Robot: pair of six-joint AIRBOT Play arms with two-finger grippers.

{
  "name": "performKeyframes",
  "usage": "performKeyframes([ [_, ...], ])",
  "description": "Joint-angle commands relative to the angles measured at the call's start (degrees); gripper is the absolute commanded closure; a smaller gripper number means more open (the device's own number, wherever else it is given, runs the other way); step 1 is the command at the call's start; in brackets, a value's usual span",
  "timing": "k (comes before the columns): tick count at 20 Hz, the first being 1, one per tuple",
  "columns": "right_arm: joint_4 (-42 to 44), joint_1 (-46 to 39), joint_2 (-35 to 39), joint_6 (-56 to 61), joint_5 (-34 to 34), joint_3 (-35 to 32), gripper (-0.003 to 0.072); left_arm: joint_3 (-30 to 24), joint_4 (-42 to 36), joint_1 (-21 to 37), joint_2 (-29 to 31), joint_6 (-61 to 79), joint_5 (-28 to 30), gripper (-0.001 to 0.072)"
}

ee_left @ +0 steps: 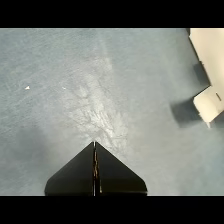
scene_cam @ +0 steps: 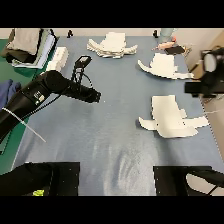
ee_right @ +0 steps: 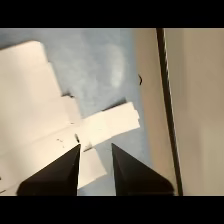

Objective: Fold the box.

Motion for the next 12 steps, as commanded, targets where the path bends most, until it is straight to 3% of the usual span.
performKeyframes([
  [1, 11.85, -19.87, -2.03, -13.33, 2.32, -0.55, 0.0291, 0.00, -3.67, 0.00, -0.02, -0.46, -0.81, 0.0687],
  [2, 14.05, -24.59, -3.87, -16.50, 2.51, -0.52, 0.0205, 0.00, -5.38, 0.00, -0.02, -0.50, -1.11, 0.0687],
  [6, 19.08, -36.96, -12.15, -27.87, 4.50, -0.52, 0.0188, 0.00, -10.49, 0.00, -0.02, -0.83, -2.47, 0.0679],
  [8, 24.46, -40.30, -16.24, -30.45, 3.87, -0.52, 0.0188, 0.00, -11.76, 0.00, -0.04, -0.87, -2.60, 0.0160],
  [12, 32.50, -41.92, -21.79, -37.35, 3.61, 0.17, 0.0188, 0.00, -14.16, 0.00, -0.04, -0.87, -3.13, 0.0189],
])
